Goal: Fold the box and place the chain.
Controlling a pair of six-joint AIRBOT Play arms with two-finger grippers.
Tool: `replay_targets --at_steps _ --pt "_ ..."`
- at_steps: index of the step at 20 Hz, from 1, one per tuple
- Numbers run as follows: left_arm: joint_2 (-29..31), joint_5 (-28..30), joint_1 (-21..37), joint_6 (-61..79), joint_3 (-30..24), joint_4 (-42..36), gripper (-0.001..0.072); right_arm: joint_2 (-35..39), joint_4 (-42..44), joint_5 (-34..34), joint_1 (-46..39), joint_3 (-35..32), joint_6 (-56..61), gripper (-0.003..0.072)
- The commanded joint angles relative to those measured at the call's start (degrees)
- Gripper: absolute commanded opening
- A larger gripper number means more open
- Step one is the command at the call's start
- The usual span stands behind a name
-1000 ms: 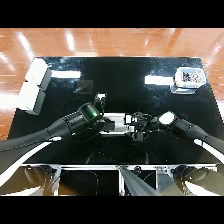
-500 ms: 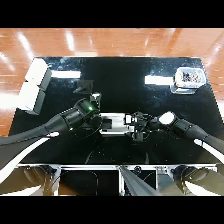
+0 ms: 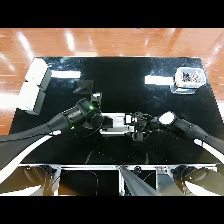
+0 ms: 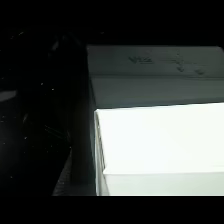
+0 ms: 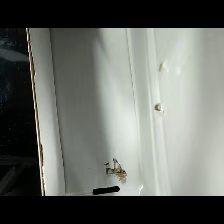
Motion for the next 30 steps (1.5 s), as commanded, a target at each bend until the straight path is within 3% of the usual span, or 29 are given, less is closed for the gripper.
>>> replay_targets --at_steps 1,11,13,16,21,23,24,26,27,30 --pt "-0.4 -0.1 0.0 0.1 0.0 0.3 0.0439 0.0 0.0 0.0 0.0 0.0 0.0 0.0549" --pt "-0.4 -0.2 0.2 0.6 0.0 0.0 0.0425 0.0 0.0 0.0 0.0 0.0 0.0 0.0549" --pt "-0.4 -0.4 0.2 0.7 0.0 0.0 0.0217 0.0 0.0 0.0 0.0 0.0 0.0 0.0549" --pt "-0.4 -1.2 0.1 1.4 0.0 -0.7 0.0109 0.0 0.0 -0.1 0.0 0.0 0.1 0.0549" --pt "-0.4 -2.0 0.1 1.8 0.0 -1.3 0.0097 0.0 0.0 -0.1 0.0 0.0 0.2 0.0549" --pt "-0.4 -2.0 0.1 1.8 0.0 -1.4 0.0106 0.0 0.0 -0.1 0.0 0.0 0.2 0.0549" --pt "-0.4 -2.0 0.1 1.8 0.0 -1.5 0.0150 0.0 0.0 -0.1 0.0 0.0 0.2 0.0549" --pt "-0.4 -2.0 0.1 1.8 0.0 -1.5 0.0426 0.0 0.0 -0.1 0.0 0.0 0.2 0.0549" --pt "-0.4 -2.0 0.1 1.8 0.0 -1.5 0.0476 0.0 0.0 -0.1 0.0 0.0 0.2 0.0549" --pt "-0.4 -2.0 0.1 1.8 0.0 -1.5 0.0475 0.0 0.0 -0.1 0.0 0.0 0.2 0.0549"
